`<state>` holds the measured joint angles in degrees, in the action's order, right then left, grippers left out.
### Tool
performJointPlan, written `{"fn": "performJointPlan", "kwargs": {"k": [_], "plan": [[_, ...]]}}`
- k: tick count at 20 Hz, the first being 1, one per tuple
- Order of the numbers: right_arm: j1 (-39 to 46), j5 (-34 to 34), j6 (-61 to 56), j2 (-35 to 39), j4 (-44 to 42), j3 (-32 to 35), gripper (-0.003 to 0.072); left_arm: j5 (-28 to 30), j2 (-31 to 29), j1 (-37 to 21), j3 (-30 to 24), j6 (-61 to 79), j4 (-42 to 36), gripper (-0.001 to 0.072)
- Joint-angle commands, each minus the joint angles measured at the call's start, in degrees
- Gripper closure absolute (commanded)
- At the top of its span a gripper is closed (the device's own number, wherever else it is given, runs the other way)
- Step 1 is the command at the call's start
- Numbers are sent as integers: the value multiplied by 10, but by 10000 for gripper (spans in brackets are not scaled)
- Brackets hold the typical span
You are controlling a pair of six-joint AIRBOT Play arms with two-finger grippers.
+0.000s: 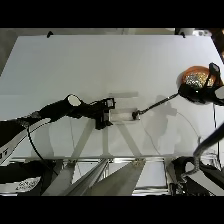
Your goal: Fold the box and place the chain.
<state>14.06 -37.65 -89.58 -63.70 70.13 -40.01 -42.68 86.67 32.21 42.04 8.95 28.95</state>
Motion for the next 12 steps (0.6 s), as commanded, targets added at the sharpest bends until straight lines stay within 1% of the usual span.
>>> {"fn": "performJointPlan", "kwargs": {"k": [1, 4, 7, 12], "plan": [[12, 85, -62, -56, 6, 2, 401, 0, 0, 0, 0, 0, 0, 699], [12, 125, -66, -89, 6, 2, 414, 0, 0, 0, 0, 0, 0, 699], [12, 129, -73, -111, 10, 2, 415, 0, 0, 0, 0, 0, 0, 699], [12, 131, -159, -118, 131, 1, 415, 0, 0, 0, 0, 0, 0, 699]]}}
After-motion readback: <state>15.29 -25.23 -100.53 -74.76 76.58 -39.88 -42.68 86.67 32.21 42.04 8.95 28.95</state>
